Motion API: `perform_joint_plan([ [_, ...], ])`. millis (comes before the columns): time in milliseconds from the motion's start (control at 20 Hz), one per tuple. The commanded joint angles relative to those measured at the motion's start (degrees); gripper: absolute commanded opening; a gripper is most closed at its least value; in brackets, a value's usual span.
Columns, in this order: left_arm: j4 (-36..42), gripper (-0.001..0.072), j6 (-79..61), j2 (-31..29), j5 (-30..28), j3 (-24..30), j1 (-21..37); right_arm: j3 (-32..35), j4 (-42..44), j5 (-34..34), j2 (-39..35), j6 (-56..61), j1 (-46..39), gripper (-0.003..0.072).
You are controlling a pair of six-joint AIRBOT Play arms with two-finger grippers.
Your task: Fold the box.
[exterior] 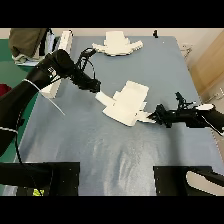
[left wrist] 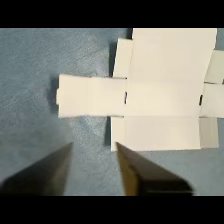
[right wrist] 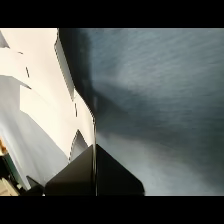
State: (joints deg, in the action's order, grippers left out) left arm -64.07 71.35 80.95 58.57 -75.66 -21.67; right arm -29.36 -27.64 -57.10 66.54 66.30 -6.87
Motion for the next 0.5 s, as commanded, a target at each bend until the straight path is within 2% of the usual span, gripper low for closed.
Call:
perform_joint_plan([
  [0, 0.02, 0.064, 1.77, 0.0, 5.75, -0.46, 0.48, -2.69, -5.03, -11.91, 0.17, -1.22, 1.95, -0.0001],
  [100, 0.02, 0.0641, 2.38, 0.02, 10.12, -1.09, 1.53, -4.57, -10.78, -18.91, 0.17, -1.22, 1.95, -0.0001],
  [200, 0.04, 0.0641, 3.74, 0.09, 14.21, -1.16, 3.3, -4.94, -17.05, -22.58, 0.17, -1.49, 2.25, -0.0001],
  [350, 0.83, 0.0641, 3.72, 0.15, 17.94, -0.76, 4.76, -4.94, -22.01, -18.38, 0.15, -7.02, 7.26, -0.0001],
  [450, 0.87, 0.0641, 2.71, 0.15, 16.85, -0.76, 4.57, -4.96, -27.45, -11.98, 0.17, -6.23, 11.93, 0.0],
])
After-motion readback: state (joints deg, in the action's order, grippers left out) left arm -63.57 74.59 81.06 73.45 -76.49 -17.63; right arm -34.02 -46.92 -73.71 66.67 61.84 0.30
